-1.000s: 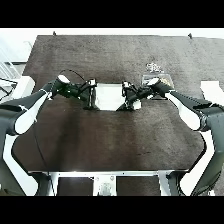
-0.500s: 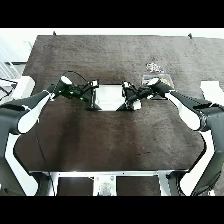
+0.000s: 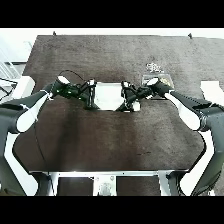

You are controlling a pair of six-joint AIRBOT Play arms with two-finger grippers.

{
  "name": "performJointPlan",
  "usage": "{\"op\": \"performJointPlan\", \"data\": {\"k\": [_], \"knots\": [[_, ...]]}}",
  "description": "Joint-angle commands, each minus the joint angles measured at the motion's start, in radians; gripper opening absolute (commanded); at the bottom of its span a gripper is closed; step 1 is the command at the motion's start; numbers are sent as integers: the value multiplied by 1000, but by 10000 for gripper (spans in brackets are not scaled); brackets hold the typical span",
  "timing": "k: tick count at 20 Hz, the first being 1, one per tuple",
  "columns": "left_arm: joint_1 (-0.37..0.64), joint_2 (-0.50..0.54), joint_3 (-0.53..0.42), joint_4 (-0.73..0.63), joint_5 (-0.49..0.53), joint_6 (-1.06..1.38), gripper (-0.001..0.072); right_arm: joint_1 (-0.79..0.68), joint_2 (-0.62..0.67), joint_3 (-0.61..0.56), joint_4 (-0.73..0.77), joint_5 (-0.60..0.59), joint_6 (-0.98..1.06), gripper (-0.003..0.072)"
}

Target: Fold the box and place the chain.

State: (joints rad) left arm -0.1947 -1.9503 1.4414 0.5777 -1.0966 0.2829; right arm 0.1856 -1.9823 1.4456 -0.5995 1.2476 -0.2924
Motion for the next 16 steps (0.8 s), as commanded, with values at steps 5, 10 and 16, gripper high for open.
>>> {"op": "performJointPlan", "data": {"k": [5,10,16], "knots": [[-2,0,0,-4,-42,67,715,-1,0,0,-3,-1,0,463],[-25,-1,0,-18,-24,61,714,-1,0,0,-3,-1,0,463],[-24,-1,0,-18,-11,38,713,-1,0,0,-3,-1,0,463]]}}
